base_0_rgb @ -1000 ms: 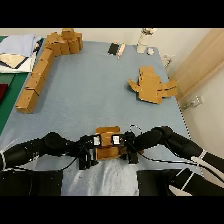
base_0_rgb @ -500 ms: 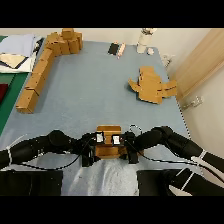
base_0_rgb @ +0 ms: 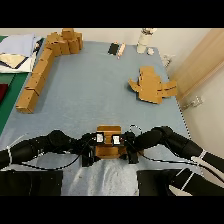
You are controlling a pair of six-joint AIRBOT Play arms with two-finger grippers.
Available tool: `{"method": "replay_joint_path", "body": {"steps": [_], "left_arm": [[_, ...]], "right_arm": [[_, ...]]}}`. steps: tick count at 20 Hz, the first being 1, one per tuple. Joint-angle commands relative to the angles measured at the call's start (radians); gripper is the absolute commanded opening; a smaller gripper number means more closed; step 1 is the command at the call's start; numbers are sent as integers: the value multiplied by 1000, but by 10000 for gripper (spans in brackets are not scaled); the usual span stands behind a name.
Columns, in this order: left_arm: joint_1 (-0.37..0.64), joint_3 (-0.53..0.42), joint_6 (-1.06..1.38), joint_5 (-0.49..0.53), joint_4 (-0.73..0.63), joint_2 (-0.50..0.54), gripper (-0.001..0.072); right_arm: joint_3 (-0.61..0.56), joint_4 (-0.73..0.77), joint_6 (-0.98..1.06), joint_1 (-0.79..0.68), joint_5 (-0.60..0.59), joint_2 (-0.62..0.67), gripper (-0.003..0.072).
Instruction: Fold the box.
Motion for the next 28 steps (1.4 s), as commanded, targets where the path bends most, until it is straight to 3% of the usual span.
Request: {"method": "replay_joint_path", "body": {"steps": [1, 15, 16, 18, 20, 24, 28], "left_arm": [[0, 1, 0, 1, 0, -1, 466], [0, 1, 0, 1, 0, -1, 466], [0, 1, 0, 1, 0, -1, 466], [0, 1, 0, 1, 0, -1, 466], [0, 1, 0, 1, 0, -1, 466], [0, 1, 0, 1, 0, -1, 466], [0, 1, 0, 1, 0, -1, 466]], "right_arm": [[0, 0, 0, 1, 0, 0, 525], [0, 19, 0, 1, 2, 1, 531], [1, 28, 1, 1, 3, 3, 720], [10, 29, 56, 1, -3, 26, 720], [14, -61, 129, 0, -27, 70, 720], [14, -373, 468, 0, -55, 201, 720], [14, -397, 634, 1, -84, 346, 720]]}}
